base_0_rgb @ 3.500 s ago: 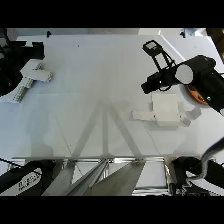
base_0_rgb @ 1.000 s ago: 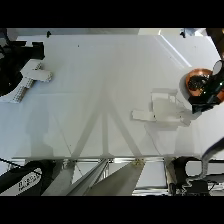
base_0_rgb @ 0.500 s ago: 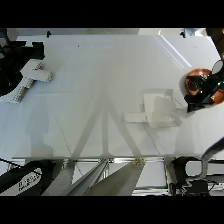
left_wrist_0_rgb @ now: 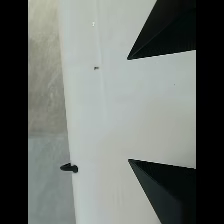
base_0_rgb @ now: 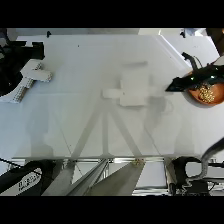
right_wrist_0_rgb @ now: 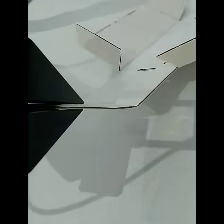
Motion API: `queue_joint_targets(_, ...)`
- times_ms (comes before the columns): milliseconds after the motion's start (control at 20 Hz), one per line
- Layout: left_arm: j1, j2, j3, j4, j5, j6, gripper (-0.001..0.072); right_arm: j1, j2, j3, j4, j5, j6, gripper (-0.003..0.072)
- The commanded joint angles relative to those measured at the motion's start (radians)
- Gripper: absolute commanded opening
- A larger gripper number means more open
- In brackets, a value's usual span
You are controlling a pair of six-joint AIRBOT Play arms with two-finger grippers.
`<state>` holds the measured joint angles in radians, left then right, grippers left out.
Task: Fold the box and place the chain.
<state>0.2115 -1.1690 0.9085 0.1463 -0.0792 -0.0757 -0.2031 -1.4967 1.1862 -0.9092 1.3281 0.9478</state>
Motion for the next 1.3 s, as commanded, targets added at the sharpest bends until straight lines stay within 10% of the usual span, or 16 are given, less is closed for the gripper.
queue_joint_targets(0,0.000,0.000,0.000,0.000,0.000,0.000,0.0698,0.116,0.002,-0.017,0.099,-0.179,-0.102,0.0010)
queue_joint_targets(500,0.000,0.000,0.000,0.000,0.000,0.000,0.0698,0.333,-0.099,-0.095,0.132,-0.534,-0.120,0.0010)
queue_joint_targets(1250,0.000,0.000,0.000,0.000,0.000,0.000,0.0698,0.336,-0.099,-0.095,0.132,-0.619,-0.028,0.0009)
